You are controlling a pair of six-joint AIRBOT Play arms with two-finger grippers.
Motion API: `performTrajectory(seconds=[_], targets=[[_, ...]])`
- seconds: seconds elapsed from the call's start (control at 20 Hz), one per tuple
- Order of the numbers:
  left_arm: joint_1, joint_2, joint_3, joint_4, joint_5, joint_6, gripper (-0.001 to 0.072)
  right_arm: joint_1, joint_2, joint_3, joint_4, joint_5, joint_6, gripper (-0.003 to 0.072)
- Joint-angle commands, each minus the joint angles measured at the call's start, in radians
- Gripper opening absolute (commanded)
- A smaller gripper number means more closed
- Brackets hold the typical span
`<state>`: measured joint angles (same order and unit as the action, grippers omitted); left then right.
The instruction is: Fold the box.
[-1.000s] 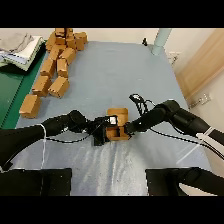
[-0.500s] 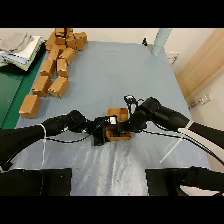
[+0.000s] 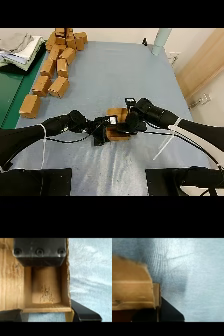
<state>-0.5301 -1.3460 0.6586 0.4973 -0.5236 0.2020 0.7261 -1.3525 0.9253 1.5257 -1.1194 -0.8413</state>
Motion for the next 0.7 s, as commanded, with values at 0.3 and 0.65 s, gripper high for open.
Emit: performTrajectory(seconds=[0.3, 0.65], targets=[[0.0, 0.0, 0.001, 0.0, 0.0, 0.0, 0.0401, 0.024, -0.002, 0.005, 0.046, -0.031, -0.008, 0.0385], [0.0, 0.0, 0.001, 0.0, 0.0, 0.0, 0.0402, 0.009, 0.153, 0.054, 0.052, -0.128, -0.011, 0.0384]])
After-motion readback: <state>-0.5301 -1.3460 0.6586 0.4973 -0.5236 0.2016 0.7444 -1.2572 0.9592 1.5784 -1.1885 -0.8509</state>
